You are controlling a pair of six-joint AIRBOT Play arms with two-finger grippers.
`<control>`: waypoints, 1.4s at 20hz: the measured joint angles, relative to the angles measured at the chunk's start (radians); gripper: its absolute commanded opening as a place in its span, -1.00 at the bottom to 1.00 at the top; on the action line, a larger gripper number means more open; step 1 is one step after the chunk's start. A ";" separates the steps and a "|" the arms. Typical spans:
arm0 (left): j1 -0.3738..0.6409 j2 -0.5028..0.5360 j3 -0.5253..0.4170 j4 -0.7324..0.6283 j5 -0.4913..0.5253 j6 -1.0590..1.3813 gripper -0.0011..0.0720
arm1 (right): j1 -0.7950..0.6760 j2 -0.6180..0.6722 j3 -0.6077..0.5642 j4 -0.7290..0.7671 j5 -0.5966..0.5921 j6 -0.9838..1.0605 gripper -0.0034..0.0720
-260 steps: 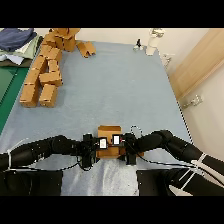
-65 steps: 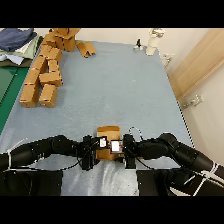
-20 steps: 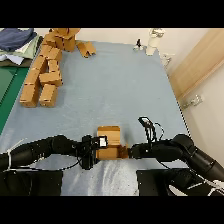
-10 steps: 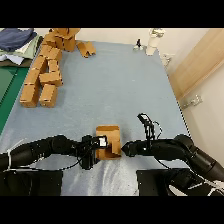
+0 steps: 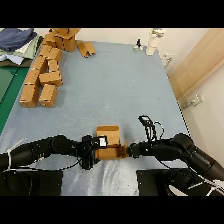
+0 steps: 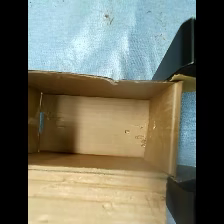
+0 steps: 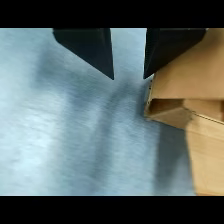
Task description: Fold the box.
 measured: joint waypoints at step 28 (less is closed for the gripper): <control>0.000 0.000 0.000 0.000 0.000 0.000 0.29 | 0.272 -0.418 0.342 -0.090 -0.174 0.324 0.23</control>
